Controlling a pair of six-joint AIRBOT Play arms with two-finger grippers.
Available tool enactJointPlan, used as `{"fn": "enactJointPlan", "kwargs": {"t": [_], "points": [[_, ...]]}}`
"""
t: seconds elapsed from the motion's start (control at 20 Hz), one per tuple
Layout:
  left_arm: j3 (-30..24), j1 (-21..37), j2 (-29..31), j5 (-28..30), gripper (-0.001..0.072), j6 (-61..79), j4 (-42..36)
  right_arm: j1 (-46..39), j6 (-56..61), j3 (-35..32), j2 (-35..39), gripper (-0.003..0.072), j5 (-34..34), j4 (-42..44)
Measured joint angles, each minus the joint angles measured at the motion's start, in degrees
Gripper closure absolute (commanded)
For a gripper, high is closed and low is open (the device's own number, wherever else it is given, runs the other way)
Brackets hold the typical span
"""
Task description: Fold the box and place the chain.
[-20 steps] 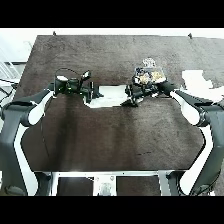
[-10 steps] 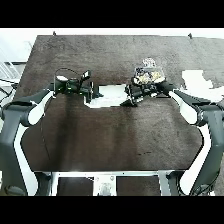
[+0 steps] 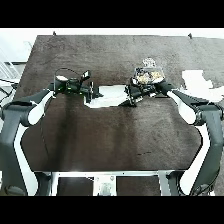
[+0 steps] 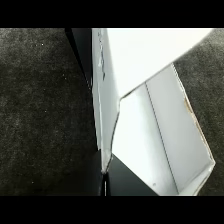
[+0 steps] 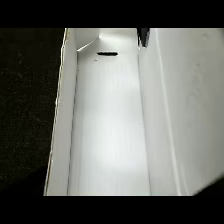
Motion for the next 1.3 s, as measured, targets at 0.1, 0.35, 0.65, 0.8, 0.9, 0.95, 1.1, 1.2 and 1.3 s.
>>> {"fn": "enactJointPlan", "kwargs": {"t": [0.1,0.35,0.65,0.8,0.9,0.95,1.1,1.2,1.3], "points": [[0.00,0.00,0.00,0.00,0.0691,0.02,0.00,0.09,-0.13,0.11,-0.13,0.0071,-0.02,0.00],[0.00,0.00,0.00,-0.02,0.0691,0.02,0.00,0.20,-0.24,0.20,-0.22,0.0171,-0.04,-0.13],[0.00,0.00,0.00,-0.07,0.0691,0.02,0.02,0.46,-0.22,0.24,-0.22,0.0186,-0.04,-1.03],[0.00,0.00,0.00,-0.07,0.0691,0.02,0.02,0.48,-0.24,0.24,-0.22,0.0186,0.00,-1.14],[0.00,0.00,0.00,-0.07,0.0692,0.02,0.02,0.48,-0.26,0.24,-0.22,0.0186,0.04,-1.07],[0.00,0.00,0.00,-0.07,0.0692,0.02,0.02,0.48,-0.26,0.24,-0.22,0.0186,0.11,-1.03],[0.00,0.00,0.00,-0.04,0.0692,0.02,0.00,0.48,-0.26,0.22,-0.22,0.0186,0.13,-0.94],[0.00,0.00,0.00,-0.04,0.0692,0.02,0.00,0.48,-0.28,0.20,-0.22,0.0185,0.15,-0.90],[0.00,0.00,0.00,-0.04,0.0692,0.02,0.00,0.48,-0.28,0.17,-0.22,0.0186,0.15,-0.85]]}}
